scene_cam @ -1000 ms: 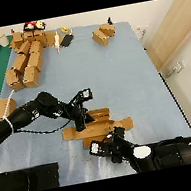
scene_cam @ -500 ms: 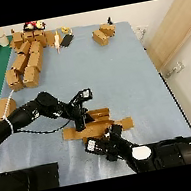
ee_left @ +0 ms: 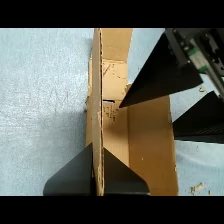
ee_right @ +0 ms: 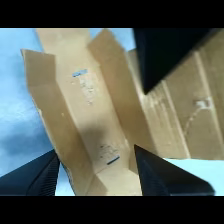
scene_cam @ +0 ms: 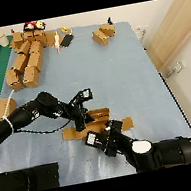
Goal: Fold the box.
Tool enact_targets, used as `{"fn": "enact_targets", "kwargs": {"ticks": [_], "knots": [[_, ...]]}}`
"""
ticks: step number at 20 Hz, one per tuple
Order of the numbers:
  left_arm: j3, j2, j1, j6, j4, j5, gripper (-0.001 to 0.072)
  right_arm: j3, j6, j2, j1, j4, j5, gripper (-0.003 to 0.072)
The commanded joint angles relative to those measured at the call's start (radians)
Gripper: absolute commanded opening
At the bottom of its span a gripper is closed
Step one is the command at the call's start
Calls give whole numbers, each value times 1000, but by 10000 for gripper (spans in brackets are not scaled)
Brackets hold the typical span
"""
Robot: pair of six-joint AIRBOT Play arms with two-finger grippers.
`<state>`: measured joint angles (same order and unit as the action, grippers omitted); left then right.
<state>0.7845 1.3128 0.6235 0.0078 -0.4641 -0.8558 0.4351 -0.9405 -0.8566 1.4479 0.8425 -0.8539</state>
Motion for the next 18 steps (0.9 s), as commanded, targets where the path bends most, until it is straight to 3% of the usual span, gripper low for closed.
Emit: {"fn": "enact_targets", "kwargs": {"ticks": [1,6,18], "knots": [[0,1,0,0,0,0,11,-21,-157,57,-63,40,56,714],[0,1,0,0,0,0,11,-59,-470,160,-232,296,88,714],[0,1,0,0,0,0,11,-62,-645,216,-357,372,98,714]]}}
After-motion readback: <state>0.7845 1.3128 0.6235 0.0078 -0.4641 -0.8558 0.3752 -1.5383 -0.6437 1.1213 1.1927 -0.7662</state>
